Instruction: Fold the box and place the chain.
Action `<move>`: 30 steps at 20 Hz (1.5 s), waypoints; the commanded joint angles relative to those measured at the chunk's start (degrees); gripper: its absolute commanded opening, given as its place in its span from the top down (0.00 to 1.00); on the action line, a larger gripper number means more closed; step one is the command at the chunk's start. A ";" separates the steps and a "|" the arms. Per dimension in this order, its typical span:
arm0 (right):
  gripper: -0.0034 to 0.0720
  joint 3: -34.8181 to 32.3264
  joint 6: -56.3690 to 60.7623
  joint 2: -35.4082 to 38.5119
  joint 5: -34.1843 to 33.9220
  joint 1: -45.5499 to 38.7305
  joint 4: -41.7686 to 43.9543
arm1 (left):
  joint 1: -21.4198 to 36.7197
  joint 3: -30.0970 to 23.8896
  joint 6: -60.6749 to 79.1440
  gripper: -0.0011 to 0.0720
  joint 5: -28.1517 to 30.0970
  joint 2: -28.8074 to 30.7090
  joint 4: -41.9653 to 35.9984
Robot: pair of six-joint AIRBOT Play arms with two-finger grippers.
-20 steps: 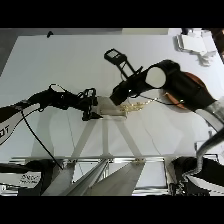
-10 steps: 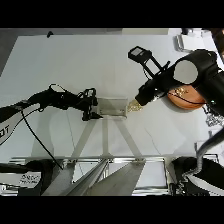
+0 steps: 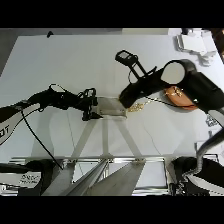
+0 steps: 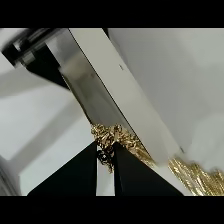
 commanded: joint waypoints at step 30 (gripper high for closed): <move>0.32 -8.98 -45.05 -0.26 5.64 -18.16 4.02 | -0.04 0.04 0.00 0.47 0.00 -0.02 0.00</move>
